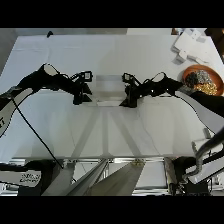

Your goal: Fold the box and place the chain.

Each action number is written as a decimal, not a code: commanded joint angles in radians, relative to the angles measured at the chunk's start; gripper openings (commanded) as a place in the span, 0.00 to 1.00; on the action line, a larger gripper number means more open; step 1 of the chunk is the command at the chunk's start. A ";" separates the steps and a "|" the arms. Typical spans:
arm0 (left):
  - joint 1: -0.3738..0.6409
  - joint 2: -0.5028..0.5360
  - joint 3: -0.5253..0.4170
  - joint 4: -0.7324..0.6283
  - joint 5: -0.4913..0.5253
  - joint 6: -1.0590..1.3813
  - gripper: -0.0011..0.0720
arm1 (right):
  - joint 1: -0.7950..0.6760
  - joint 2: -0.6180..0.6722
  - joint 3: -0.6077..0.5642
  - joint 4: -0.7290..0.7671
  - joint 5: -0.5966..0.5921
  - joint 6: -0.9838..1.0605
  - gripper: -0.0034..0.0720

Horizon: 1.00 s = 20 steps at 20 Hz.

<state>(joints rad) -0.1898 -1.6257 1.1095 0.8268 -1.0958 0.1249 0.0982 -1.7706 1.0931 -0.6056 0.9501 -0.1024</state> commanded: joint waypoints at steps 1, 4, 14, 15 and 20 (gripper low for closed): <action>-0.020 -0.005 0.000 -0.011 -0.018 0.010 0.53 | 0.000 -0.001 0.000 0.000 0.000 0.000 0.78; -0.035 -0.023 0.000 -0.016 -0.044 0.010 0.53 | 0.000 -0.001 0.000 0.000 0.000 0.000 0.78; -0.042 -0.031 0.000 -0.026 0.044 0.058 0.29 | 0.000 -0.001 0.000 0.000 0.000 0.000 0.78; -0.042 -0.031 0.000 -0.026 0.034 0.048 0.29 | 0.000 -0.001 0.000 0.000 0.000 0.000 0.78; 0.012 -0.029 0.000 -0.017 -0.097 0.023 0.31 | 0.000 -0.001 0.000 0.000 0.000 0.000 0.78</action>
<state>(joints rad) -0.2050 -1.6558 1.1095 0.8047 -1.1339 0.1577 0.0982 -1.7706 1.0931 -0.6056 0.9501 -0.1024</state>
